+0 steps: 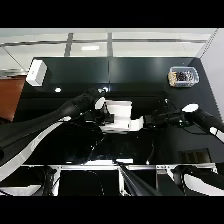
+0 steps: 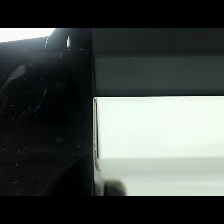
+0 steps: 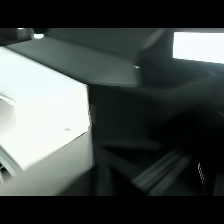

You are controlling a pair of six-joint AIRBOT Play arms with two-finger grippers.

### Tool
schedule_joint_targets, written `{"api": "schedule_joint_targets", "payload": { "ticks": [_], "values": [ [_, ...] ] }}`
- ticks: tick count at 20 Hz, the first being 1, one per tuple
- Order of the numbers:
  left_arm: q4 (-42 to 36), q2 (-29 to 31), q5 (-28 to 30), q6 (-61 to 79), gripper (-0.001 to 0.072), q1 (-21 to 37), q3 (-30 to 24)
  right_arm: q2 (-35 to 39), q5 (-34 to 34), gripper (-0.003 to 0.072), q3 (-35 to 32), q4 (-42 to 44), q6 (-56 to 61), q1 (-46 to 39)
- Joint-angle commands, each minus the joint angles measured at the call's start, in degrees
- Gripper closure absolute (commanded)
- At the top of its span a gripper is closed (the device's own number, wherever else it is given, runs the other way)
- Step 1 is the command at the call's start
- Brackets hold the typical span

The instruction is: Fold the box and place the chain.

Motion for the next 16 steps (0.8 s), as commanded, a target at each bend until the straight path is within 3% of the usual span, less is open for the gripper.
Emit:
{"api": "schedule_joint_targets", "payload": {
  "ticks": [1,8,9,11,16],
  "values": [
    [0.0,0.0,0.02,0.02,0.0683,0.04,0.07,-0.59,2.67,0.0196,4.09,-1.16,-1.11,2.29],
    [0.0,0.0,0.02,0.02,0.0684,0.04,0.07,-0.59,3.65,0.0228,8.83,-1.84,0.76,7.21],
    [0.0,0.0,0.02,0.0,0.0684,0.04,0.07,-0.59,2.86,0.0229,9.97,-3.3,2.69,8.72],
    [-0.02,0.0,0.02,0.02,0.0684,0.04,0.07,-0.59,1.44,0.0334,12.39,-8.09,8.13,11.47],
    [0.0,0.0,0.07,0.02,0.0684,0.04,0.07,-0.59,-0.46,0.0335,16.28,-15.15,20.06,17.25]
  ]
}}
